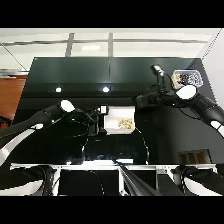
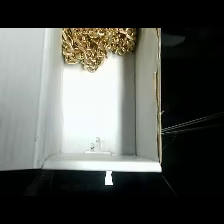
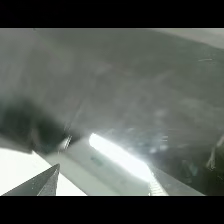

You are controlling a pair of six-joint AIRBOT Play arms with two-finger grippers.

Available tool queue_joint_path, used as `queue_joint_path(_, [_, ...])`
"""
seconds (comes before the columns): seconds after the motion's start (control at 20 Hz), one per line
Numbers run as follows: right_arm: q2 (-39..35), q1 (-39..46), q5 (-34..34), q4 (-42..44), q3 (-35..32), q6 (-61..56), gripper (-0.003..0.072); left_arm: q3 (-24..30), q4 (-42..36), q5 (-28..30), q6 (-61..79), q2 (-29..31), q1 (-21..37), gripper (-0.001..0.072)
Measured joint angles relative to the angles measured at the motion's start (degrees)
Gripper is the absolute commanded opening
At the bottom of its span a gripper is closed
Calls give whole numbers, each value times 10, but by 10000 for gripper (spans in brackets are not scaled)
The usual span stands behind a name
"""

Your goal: Fold the box and place the chain.

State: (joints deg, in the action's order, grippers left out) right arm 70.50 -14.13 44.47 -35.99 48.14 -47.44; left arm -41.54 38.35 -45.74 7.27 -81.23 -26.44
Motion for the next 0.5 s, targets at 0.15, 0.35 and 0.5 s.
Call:
queue_joint_path(0.15, [4, -6, 54, 11, 3, 120, 627, 0, 3, 1, 0, 0, 0, 482])
queue_joint_path(0.35, [4, -9, 131, 13, 5, 259, 627, 0, 4, 1, 0, 0, 0, 482])
queue_joint_path(0.5, [3, -15, 176, 2, 5, 301, 627, 0, 4, 1, 0, 0, 0, 483])
